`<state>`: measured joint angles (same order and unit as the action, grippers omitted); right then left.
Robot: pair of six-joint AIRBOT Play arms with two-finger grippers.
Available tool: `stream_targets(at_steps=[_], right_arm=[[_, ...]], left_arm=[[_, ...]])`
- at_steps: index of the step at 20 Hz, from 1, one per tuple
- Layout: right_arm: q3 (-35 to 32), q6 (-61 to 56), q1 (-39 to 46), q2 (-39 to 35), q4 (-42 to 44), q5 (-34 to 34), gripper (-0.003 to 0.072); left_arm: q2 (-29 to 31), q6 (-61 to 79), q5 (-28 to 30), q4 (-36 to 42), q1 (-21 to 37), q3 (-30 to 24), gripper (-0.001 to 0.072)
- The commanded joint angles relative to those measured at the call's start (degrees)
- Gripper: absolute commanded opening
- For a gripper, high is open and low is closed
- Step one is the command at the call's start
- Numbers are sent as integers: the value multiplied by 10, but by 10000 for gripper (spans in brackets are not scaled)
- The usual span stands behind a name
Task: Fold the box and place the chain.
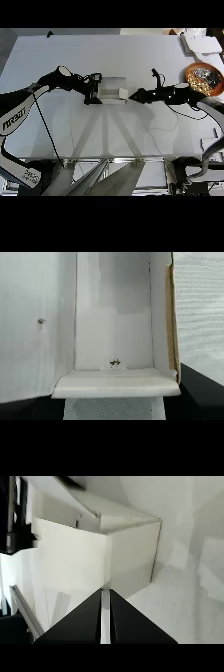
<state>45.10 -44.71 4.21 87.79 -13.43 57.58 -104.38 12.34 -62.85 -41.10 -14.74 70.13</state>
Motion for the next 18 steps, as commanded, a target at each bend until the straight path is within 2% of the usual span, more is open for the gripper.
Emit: stream_targets(at_steps=[1, 4, 5, 7, 8, 10, 11, 13, 15, 18], right_arm=[[0, 13, -3, 0, 20, 1, 52], [0, 14, -3, -5, 11, -1, 43], [0, 15, -3, -7, 11, -3, 82], [0, 17, -3, -8, 10, -14, 212], [0, 18, -3, -8, 10, -19, 243], [0, 17, -3, -8, 3, -38, 251], [0, 17, -6, -8, -3, -49, 297], [0, 18, -17, -8, -5, -67, 323], [0, 18, -35, -8, -4, -86, 420], [0, 18, -61, -9, 18, -99, 420]], left_arm=[[0, 0, -2, -1, 0, 0, 275], [0, 0, -2, -1, 0, 0, 275], [0, 0, -2, -1, 0, 0, 275], [0, 0, -2, -1, 0, 0, 275], [0, 0, -3, -1, 0, 0, 275], [0, 0, -3, -1, 0, 0, 275], [0, 0, -3, -1, 0, 0, 275], [0, 0, -3, -1, 0, 0, 275], [0, 0, -3, -1, 0, 0, 275], [0, 0, -3, -1, 0, 0, 275]])
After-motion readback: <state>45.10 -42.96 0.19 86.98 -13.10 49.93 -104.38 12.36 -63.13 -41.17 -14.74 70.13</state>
